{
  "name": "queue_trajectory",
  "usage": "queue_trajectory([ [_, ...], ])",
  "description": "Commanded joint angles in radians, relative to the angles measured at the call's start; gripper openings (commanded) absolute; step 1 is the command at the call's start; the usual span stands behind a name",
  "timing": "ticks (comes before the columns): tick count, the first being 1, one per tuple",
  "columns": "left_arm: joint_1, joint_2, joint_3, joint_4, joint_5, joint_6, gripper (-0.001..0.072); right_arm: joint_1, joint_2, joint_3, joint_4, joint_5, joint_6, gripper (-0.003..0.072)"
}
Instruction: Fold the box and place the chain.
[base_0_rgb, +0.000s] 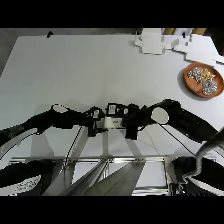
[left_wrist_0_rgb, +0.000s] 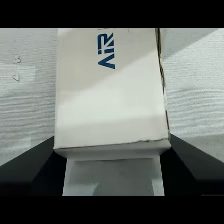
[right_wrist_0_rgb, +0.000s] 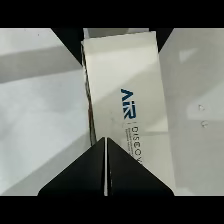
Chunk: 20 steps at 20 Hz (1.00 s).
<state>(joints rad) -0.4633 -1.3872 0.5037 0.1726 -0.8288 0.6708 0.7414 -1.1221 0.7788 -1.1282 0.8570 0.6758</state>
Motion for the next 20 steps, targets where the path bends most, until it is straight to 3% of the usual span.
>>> queue_trajectory([
  [1,0.0,0.0,0.001,0.0,0.002,0.0,0.0152,0.0,-0.023,-0.006,0.007,-0.01,0.008,0.0016],
  [5,0.0,0.0,0.001,0.0,0.002,0.0,0.0152,0.0,-0.076,-0.007,0.007,-0.008,0.032,0.0016],
  [16,0.0,0.0,0.001,0.0,0.002,0.0,0.0152,0.0,-0.053,-0.039,0.0,-0.033,0.085,0.0016],
  [20,0.0,0.0,0.001,0.0,0.002,0.0,0.0152,-0.007,0.006,0.041,-0.058,0.027,0.235,0.0016],
])
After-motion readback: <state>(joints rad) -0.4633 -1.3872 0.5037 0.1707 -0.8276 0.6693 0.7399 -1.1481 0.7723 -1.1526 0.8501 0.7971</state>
